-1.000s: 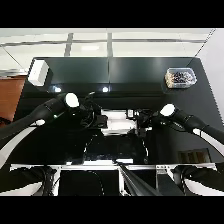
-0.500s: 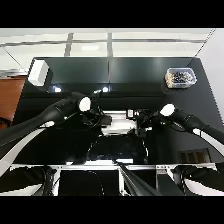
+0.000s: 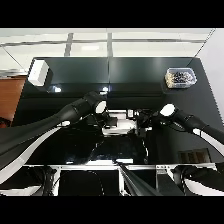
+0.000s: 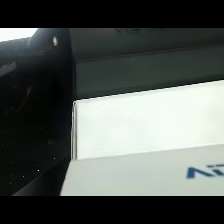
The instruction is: Fold the box and place the chain.
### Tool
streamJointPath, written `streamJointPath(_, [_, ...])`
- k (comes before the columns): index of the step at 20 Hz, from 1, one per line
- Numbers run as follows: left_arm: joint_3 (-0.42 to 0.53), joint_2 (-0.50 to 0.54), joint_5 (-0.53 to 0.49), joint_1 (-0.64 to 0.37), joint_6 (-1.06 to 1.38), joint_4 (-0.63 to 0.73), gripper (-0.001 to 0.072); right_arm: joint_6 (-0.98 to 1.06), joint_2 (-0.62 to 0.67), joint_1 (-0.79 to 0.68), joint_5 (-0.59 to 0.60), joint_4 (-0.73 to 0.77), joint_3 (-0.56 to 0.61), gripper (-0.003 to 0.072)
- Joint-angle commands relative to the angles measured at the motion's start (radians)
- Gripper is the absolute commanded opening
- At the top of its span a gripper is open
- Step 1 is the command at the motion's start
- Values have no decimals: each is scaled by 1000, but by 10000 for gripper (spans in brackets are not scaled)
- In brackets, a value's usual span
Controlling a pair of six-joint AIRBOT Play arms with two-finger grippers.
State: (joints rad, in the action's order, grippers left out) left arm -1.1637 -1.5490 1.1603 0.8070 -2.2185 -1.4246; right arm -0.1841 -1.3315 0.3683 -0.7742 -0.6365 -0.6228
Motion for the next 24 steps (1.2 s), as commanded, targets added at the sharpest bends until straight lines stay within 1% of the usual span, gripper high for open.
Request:
streamJointPath(1, [-6, -9, 12, 10, -41, -31, 273, 0, -1, 0, 0, 0, 0, 313])
streamJointPath(3, [-6, -11, 68, 7, -89, -70, 273, 0, -1, 0, 0, 0, 0, 313])
streamJointPath(4, [-6, -11, 74, 7, -112, -81, 273, 0, -1, 0, 0, 0, 0, 313])
streamJointPath(8, [-6, -11, 27, 11, -158, -71, 273, 0, -1, 0, 0, 0, 0, 313])
streamJointPath(10, [-6, -12, -3, 11, -163, -42, 273, 0, -1, 0, 0, 0, 0, 313])
streamJointPath(11, [-6, -13, -13, 11, -174, -30, 247, 0, -1, 0, 0, 0, 0, 313])
streamJointPath(12, [-6, -15, -23, 11, -172, -16, 23, 0, -1, 0, 0, 0, 0, 313])
streamJointPath(14, [-6, -18, -32, 11, -172, 1, 23, 0, -1, 0, 0, 0, 0, 313])
streamJointPath(16, [-6, -18, -20, 11, -172, 0, 24, 0, 0, 0, 0, 0, 0, 313])
streamJointPath(17, [-6, -18, -19, 10, -171, 0, 60, 0, 0, 0, 0, 0, 0, 313])
streamJointPath(19, [-6, -18, -19, 11, -169, 0, 406, 0, -1, 0, 0, 0, 0, 313])
streamJointPath(20, [-6, -18, -16, 11, -168, 0, 425, 0, 0, 0, 0, 0, 0, 313])
streamJointPath(22, [-13, -21, 13, 11, -162, -13, 394, 0, 0, 0, 0, 0, 0, 313])
streamJointPath(24, [-37, -23, 35, 15, -156, -56, 359, 0, -1, 0, 0, 0, 0, 313])
